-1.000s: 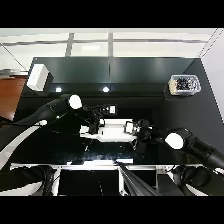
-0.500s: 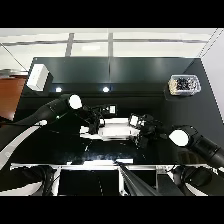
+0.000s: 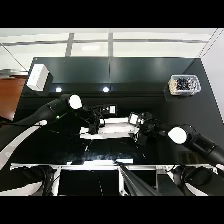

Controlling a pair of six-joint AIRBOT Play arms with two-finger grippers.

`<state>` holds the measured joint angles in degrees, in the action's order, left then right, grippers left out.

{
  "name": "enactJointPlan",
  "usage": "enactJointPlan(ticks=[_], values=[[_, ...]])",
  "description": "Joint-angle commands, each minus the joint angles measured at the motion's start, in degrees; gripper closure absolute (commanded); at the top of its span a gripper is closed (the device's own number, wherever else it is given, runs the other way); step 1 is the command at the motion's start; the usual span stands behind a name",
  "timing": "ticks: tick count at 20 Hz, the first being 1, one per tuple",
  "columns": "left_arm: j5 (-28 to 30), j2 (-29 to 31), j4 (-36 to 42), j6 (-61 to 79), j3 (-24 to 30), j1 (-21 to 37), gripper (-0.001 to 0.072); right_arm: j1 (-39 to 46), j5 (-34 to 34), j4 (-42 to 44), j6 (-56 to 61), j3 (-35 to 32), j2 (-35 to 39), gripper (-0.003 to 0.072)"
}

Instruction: Fold the box and place the chain.

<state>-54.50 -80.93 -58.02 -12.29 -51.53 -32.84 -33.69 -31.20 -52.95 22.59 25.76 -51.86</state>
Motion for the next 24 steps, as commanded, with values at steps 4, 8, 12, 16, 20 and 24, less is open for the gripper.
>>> enactJointPlan(ticks=[4, 8, 12, 16, 20, 24], values=[[0.0, 0.0, 0.0, 0.0, 0.0, 0.0, 0.0678, 8.2, -7.5, 15.6, -16.9, 0.1, -0.3, -0.0029], [0.0, 0.0, 0.0, 0.0, 0.0, 0.0, 0.0678, 8.4, -8.5, 17.6, -20.3, 0.1, -2.2, -0.0028], [0.0, 0.0, 0.0, 0.0, 0.0, 0.0, 0.0678, 8.5, -7.1, 18.0, -23.1, 0.1, -3.3, -0.0027], [0.0, 0.0, 0.0, 0.0, 0.0, 0.0, 0.0678, 8.4, -8.1, 21.5, -24.9, 0.1, -4.0, -0.0027], [0.0, 0.0, 0.0, 0.0, 0.0, 0.0, 0.0678, 8.4, -9.9, 21.9, -25.2, 0.1, -5.2, -0.0027], [0.0, 0.0, 0.0, 0.0, 0.0, 0.0, 0.0678, 8.4, -10.2, 21.8, -25.2, 0.0, -5.3, -0.0027]])
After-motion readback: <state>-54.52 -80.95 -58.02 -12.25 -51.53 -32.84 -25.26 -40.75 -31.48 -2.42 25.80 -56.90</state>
